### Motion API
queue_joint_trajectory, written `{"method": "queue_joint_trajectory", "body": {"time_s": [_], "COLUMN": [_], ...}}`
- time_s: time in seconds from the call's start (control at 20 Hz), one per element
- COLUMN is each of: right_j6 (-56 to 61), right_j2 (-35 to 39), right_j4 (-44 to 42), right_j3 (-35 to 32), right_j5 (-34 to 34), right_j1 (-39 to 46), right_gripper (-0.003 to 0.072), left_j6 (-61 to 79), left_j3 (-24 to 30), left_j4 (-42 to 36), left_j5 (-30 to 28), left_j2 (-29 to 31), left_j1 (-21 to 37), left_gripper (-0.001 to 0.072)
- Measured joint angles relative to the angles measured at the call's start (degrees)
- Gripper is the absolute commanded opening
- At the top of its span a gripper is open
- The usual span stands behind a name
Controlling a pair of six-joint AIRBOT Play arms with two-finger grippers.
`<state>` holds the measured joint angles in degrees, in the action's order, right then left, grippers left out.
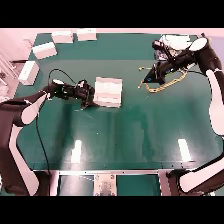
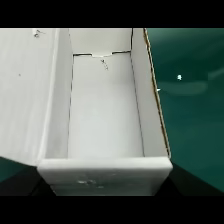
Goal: Fold the box and place the chain.
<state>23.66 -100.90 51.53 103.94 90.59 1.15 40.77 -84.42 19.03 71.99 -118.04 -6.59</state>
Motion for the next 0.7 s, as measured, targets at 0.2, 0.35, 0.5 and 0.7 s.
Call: {"method": "queue_joint_trajectory", "body": {"time_s": [0.2,0.35,0.5,0.7], "right_j6": [6.25,10.93,15.32,20.37], "right_j2": [6.51,11.45,15.21,17.11], "right_j4": [-0.04,-0.09,-0.11,0.02], "right_j3": [0.0,0.31,1.64,4.52], "right_j5": [-0.11,-3.67,-7.34,-12.33], "right_j1": [-5.79,-10.82,-15.96,-21.81], "right_gripper": [0.0006,0.0006,0.0006,0.0006], "left_j6": [0.0,0.0,0.0,0.02], "left_j3": [0.0,0.0,0.0,0.0], "left_j4": [0.0,0.0,0.0,0.0], "left_j5": [0.0,0.0,0.0,0.0], "left_j2": [0.0,0.0,0.0,0.0], "left_j1": [0.0,0.0,0.0,-0.02], "left_gripper": [0.0469,0.0469,0.0469,0.0469]}}
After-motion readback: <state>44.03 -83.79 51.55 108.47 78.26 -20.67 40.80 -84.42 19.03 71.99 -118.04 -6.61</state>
